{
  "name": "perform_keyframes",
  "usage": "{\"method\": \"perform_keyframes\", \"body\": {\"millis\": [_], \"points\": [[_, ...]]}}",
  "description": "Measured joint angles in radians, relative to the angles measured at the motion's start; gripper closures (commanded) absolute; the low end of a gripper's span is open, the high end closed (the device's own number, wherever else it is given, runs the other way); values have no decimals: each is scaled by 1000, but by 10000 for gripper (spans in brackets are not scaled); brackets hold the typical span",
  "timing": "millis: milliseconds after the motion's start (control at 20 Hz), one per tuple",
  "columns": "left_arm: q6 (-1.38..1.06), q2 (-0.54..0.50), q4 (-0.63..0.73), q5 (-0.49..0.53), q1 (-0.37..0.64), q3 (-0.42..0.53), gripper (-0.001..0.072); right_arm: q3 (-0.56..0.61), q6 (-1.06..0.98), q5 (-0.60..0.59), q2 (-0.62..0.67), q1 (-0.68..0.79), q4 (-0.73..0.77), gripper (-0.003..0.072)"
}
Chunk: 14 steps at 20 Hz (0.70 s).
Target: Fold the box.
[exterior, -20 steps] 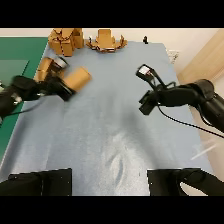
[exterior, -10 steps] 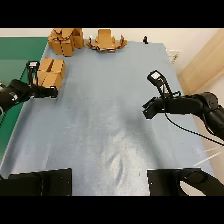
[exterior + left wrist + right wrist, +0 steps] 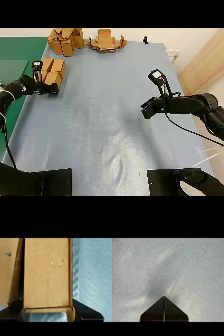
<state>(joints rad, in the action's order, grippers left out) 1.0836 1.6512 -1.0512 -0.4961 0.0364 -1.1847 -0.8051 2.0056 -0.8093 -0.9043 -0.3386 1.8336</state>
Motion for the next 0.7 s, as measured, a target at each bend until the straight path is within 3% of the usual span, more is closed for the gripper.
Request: {"method": "perform_keyframes", "body": {"millis": [100,150,200,350,400,700], "points": [[-3,16,-11,-21,0,-24,690,0,0,0,0,0,3,683],[-11,21,-15,-32,0,-32,559,0,0,0,0,0,4,682],[-25,24,-18,-47,0,-37,264,0,0,0,0,0,5,682],[-56,30,-20,-81,0,-47,178,0,0,1,0,0,6,682],[-64,30,-22,-87,0,-47,57,0,0,1,0,0,6,682],[-97,32,-48,-103,-16,-50,22,0,0,6,-8,0,10,682]]}}
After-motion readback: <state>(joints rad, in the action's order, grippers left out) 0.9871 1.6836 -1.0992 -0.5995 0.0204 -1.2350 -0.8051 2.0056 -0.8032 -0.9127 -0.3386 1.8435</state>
